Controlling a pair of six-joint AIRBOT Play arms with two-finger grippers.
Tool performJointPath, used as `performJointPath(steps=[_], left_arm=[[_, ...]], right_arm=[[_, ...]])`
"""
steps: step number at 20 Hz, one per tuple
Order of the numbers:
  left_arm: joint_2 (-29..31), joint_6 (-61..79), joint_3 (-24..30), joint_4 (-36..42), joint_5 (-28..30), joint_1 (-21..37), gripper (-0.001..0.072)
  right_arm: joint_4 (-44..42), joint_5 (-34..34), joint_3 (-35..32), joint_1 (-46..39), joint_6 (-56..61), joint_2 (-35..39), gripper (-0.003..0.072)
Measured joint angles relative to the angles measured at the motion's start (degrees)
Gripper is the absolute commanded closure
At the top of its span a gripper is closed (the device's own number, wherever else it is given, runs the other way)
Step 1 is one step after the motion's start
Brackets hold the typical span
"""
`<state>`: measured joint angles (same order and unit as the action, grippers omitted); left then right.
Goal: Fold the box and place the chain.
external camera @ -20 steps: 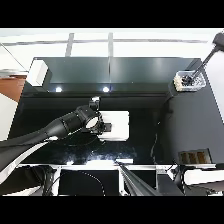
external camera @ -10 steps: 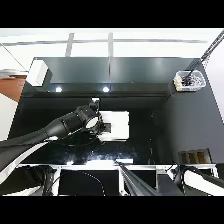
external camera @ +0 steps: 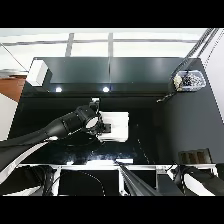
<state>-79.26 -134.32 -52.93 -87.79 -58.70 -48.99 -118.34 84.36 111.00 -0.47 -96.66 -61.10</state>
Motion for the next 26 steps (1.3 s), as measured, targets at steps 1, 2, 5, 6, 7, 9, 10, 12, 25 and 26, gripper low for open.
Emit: performJointPath(steps=[1,2,5,6,7,9,10,12,25,26], left_arm=[[0.00,0.00,0.00,0.00,0.00,0.00,0.0679],[0.00,0.00,0.00,0.00,0.00,0.00,0.0679],[0.00,0.00,0.00,-0.02,0.00,0.00,0.0679],[0.00,0.00,0.00,-0.02,0.00,0.00,0.0679],[0.00,0.00,0.00,-0.02,0.00,0.00,0.0678],[0.00,-0.02,0.00,-0.02,0.00,0.00,0.0678],[0.00,-0.02,0.00,-0.02,-0.02,0.00,0.0679],[0.00,-0.02,0.00,-0.02,-0.02,0.00,0.0678],[0.00,-0.07,0.00,0.00,-0.07,0.00,0.0678],[0.00,-0.07,0.00,-0.02,-0.09,0.00,0.0679]], right_arm=[[-0.04,1.60,-1.16,1.97,-0.35,0.20,0.0660],[0.02,3.26,-2.64,4.13,-0.72,0.33,0.0660],[-0.04,6.23,-7.56,9.81,-1.57,0.63,0.0659],[-0.02,6.91,-9.51,11.58,-1.79,0.68,0.0659],[-0.11,7.19,-11.32,13.14,-2.01,0.74,0.0660],[-0.13,7.52,-15.32,16.37,-2.23,0.74,0.0660],[-0.50,7.28,-17.42,18.12,-2.38,0.79,0.0660],[-1.05,5.90,-21.49,21.35,-2.51,0.76,0.0660],[-6.58,-7.37,-37.73,32.98,-2.08,0.68,0.0659],[-6.47,-7.96,-39.01,33.18,-1.57,0.70,0.0659]])
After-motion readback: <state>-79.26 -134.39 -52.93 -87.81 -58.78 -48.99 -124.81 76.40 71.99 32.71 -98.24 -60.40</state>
